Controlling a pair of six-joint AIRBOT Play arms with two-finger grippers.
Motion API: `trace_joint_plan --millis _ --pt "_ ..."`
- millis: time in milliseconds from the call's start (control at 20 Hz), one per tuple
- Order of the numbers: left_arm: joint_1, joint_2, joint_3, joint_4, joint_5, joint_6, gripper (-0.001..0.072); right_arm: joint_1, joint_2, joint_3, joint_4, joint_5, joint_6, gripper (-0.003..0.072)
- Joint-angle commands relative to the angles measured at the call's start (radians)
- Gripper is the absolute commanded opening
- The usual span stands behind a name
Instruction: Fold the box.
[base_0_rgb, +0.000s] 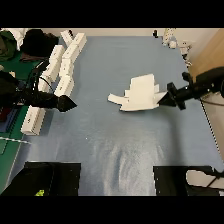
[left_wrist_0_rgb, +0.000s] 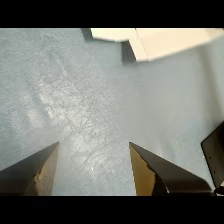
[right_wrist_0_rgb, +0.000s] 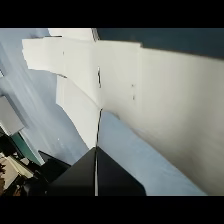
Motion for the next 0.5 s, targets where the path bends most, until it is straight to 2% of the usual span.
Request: trace_joint_plan --millis 0,150,300,350,400,450 --pt "0.000 0.000 0.000 0.000 0.000 0.000 0.0688 0.003 0.192 -0.289 -0.008 0.047 -0.027 -0.0001" --pt "0.000 0.000 0.000 0.000 0.000 0.000 0.0687 0.003 0.229 -0.393 -0.044 0.103 -0.034 -0.0001" --pt "0.000 0.000 0.000 0.000 0.000 0.000 0.0687 0.002 0.227 -0.400 -0.063 0.128 -0.051 0.0010" --pt "0.000 0.000 0.000 0.000 0.000 0.000 0.0687 0.000 0.227 -0.384 -0.072 0.139 -0.053 0.0120" --pt "0.000 0.000 0.000 0.000 0.000 0.000 0.0688 0.000 0.227 -0.355 -0.107 0.149 -0.050 0.0319" --pt "0.000 0.000 0.000 0.000 0.000 0.000 0.0687 0.000 0.227 -0.320 -0.154 0.156 -0.048 0.0416"
